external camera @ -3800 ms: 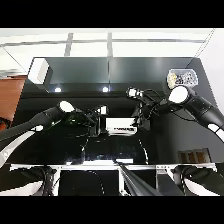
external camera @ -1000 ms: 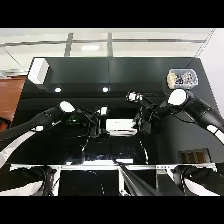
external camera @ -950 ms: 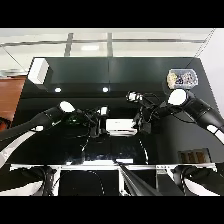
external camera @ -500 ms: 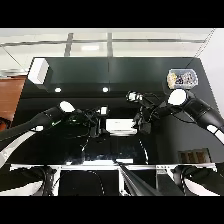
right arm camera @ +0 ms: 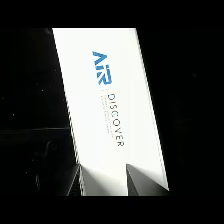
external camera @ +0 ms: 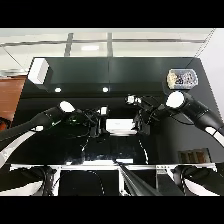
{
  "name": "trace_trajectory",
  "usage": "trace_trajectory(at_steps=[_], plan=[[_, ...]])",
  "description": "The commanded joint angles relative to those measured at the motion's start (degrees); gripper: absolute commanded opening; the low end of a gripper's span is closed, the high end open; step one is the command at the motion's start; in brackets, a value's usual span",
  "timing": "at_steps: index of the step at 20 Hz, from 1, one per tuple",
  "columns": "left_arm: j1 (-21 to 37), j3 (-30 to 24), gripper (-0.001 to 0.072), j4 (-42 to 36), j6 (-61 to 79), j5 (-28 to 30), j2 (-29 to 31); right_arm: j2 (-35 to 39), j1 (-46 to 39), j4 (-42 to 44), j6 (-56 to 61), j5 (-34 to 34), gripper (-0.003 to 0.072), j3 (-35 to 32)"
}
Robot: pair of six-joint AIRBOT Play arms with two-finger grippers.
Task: Fold the box and place the chain.
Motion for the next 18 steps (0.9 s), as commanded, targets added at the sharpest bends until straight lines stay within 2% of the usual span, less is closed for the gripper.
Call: trace_trajectory(at_steps=[1, 4, 6, 7, 8, 10, 11, 12, 16, 18], plan=[[-0.02, 0.00, 0.0459, -0.02, -0.07, 0.00, -0.04, 0.07, 1.01, -0.13, 0.15, -1.20, 0.0331, -0.50], [-0.02, 0.00, 0.0459, 0.00, -0.09, -0.02, -0.04, 2.49, 0.87, -0.22, 5.31, -0.57, 0.0331, 1.07], [0.00, 0.00, 0.0459, -0.02, -0.07, 0.00, -0.04, 5.62, -0.15, -1.33, 14.29, -0.09, 0.0327, 1.66], [0.00, 0.00, 0.0459, -0.02, -0.09, -0.02, -0.04, 6.56, -1.75, -2.60, 21.81, 2.12, 0.0212, 1.64], [0.00, 0.00, 0.0459, -0.02, -0.09, 0.00, -0.04, 6.71, -3.67, -2.51, 27.78, 6.43, 0.0023, 1.51], [0.00, 0.00, 0.0459, -0.02, -0.09, 0.02, -0.04, 6.75, -7.13, 3.34, 29.75, 14.91, 0.0015, -1.20], [0.00, 0.00, 0.0459, -0.02, -0.09, 0.02, -0.04, 6.73, -8.39, 8.72, 28.39, 15.69, 0.0015, -3.67], [0.00, 0.00, 0.0459, -0.02, -0.09, 0.02, -0.04, 6.73, -9.18, 14.32, 27.10, 14.08, 0.0014, -6.23], [0.00, 0.00, 0.0459, -0.02, -0.09, 0.02, -0.04, 6.10, -9.33, 33.57, 26.67, -1.40, 0.0014, -14.27], [0.00, 0.00, 0.0459, -0.02, -0.09, 0.02, -0.04, 5.35, -9.33, 36.79, 26.73, -5.09, 0.0015, -14.73]])
